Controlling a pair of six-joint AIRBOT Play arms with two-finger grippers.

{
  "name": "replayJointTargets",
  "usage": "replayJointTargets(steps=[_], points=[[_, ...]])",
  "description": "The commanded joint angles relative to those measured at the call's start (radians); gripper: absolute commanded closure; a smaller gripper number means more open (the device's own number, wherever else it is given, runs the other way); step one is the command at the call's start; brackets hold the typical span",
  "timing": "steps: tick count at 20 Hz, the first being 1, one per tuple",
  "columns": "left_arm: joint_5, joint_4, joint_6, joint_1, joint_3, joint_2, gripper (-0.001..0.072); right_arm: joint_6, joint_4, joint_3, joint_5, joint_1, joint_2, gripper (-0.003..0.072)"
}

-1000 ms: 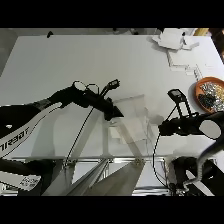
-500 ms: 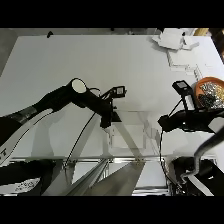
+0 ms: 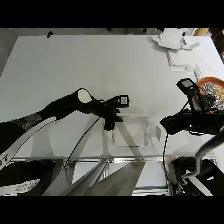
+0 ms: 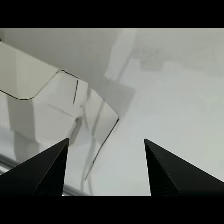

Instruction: Fold the box and place the chain.

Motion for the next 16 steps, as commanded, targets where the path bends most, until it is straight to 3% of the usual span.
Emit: replayJointTargets(steps=[1, 9, 16], points=[[0.032, -0.018, 0.084, -0.004, -0.004, -0.040, 0.0704, -0.044, 0.008, 0.001, 0.003, 0.001, 0.003, 0.0172], [0.105, -0.018, 0.084, -0.004, -0.004, -0.054, 0.0702, -0.074, 0.007, 0.000, -0.001, 0.001, 0.003, 0.0172], [0.106, -0.018, 0.084, -0.004, -0.004, -0.054, 0.0702, -0.092, 0.007, 0.000, -0.001, 0.001, 0.003, 0.0172]])
